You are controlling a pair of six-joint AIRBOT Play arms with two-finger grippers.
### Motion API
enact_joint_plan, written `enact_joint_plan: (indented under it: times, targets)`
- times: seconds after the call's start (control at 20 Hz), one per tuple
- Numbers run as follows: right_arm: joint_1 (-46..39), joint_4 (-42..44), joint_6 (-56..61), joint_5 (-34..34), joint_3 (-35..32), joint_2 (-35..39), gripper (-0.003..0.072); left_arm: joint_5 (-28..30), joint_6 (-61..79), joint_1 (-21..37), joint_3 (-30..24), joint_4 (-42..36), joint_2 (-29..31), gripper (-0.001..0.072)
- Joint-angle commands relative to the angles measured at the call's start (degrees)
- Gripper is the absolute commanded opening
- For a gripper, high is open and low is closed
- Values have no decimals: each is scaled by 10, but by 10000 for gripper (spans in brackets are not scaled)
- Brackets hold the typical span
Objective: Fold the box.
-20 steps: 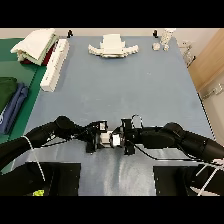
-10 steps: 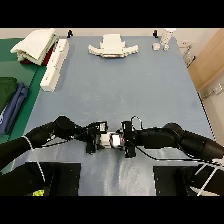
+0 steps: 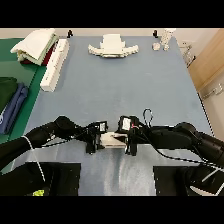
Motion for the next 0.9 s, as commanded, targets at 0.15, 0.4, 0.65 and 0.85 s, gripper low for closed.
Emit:
enact_joint_plan:
  times: [0.15, 0.4, 0.65, 0.85]
  targets:
    - [-8, 101, 190, 77, -81, 5, 0, 0, 0, 0, 0, 0, 0, 475]
    - [2, 97, 194, 94, -92, -18, 0, 0, 0, 0, 0, 0, 0, 475]
    - [2, 96, 191, 78, -93, -54, 0, 0, 0, 0, 0, 0, 0, 475]
    - [2, 92, 190, 79, -95, -66, 1, 0, 0, 0, 0, 0, 0, 475]
